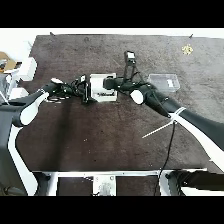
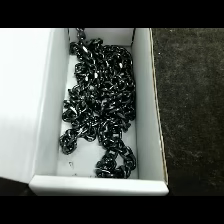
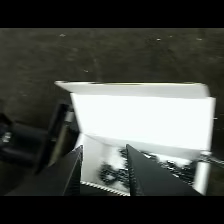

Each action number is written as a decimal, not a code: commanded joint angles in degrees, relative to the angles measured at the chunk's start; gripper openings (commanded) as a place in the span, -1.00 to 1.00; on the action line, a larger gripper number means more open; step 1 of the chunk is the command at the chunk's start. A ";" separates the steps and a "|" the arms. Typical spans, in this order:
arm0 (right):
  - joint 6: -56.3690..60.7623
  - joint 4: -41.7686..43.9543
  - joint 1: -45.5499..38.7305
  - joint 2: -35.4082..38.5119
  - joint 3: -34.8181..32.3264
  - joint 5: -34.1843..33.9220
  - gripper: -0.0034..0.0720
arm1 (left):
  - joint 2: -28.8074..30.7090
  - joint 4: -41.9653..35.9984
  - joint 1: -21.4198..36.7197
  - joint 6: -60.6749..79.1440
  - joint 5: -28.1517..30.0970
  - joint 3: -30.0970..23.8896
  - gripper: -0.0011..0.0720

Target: Fold the box and place the chain.

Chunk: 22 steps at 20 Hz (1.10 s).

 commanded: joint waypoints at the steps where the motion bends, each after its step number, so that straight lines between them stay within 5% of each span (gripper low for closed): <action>1: 0.00 -4.04 -5.40 3.74 -3.43 6.49 -0.07 | -0.02 0.02 -0.02 0.02 0.09 0.02 -0.36; 8: 0.46 0.79 -24.39 3.52 -15.56 0.04 -0.07 | -0.02 0.02 -0.02 0.02 0.09 0.02 -0.36; 21: 0.44 10.69 -24.94 -12.94 -7.13 -8.07 -0.08 | -0.02 0.02 -0.02 0.00 0.09 0.02 -0.36; 22: 0.44 11.54 -24.94 -13.14 -7.08 -8.39 -0.56 | -0.02 0.02 -0.02 0.02 0.07 0.02 -0.36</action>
